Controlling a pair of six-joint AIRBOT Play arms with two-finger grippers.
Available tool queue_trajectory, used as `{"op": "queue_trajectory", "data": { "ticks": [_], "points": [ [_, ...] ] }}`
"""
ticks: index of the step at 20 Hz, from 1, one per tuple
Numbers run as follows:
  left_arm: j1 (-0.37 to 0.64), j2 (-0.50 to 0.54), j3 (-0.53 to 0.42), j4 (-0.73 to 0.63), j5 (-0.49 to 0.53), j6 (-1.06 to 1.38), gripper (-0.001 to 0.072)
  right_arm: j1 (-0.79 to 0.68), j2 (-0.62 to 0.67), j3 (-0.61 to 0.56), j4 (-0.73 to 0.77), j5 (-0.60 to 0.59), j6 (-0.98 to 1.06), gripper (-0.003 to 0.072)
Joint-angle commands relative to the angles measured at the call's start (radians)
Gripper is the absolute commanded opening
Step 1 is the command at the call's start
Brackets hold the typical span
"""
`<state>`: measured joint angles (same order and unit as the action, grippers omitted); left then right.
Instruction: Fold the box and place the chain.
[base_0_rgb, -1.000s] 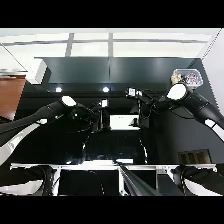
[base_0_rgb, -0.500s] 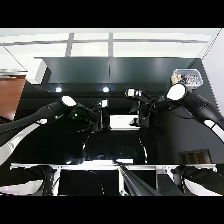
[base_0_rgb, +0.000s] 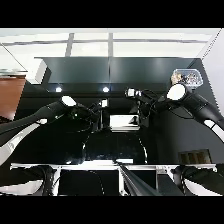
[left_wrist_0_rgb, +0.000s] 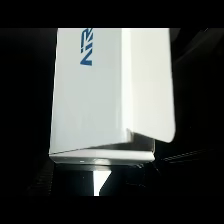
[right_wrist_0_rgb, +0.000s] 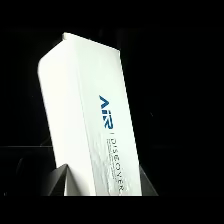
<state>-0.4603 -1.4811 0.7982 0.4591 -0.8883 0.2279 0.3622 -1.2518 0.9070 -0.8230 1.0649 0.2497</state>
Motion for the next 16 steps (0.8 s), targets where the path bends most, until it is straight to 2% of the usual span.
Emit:
{"op": "queue_trajectory", "data": {
  "ticks": [1,7,8,9,16],
  "points": [
    [-0.001,-0.001,0.001,0.000,0.001,0.000,0.0282,0.001,0.000,0.000,-0.001,-0.002,0.000,0.0470],
    [-0.001,-0.001,0.001,0.000,0.001,0.000,0.0283,0.001,0.000,0.000,-0.001,-0.012,0.000,0.0464],
    [-0.001,-0.001,0.001,0.000,0.001,0.000,0.0283,0.001,0.000,0.000,-0.001,-0.011,0.001,0.0322],
    [-0.001,-0.001,0.001,0.000,0.001,0.000,0.0283,0.001,0.000,0.000,-0.001,-0.012,0.000,0.0237],
    [-0.001,-0.001,0.001,0.000,0.001,0.000,0.0283,0.001,0.000,-0.010,-0.008,0.002,0.001,0.0237]
  ]
}}
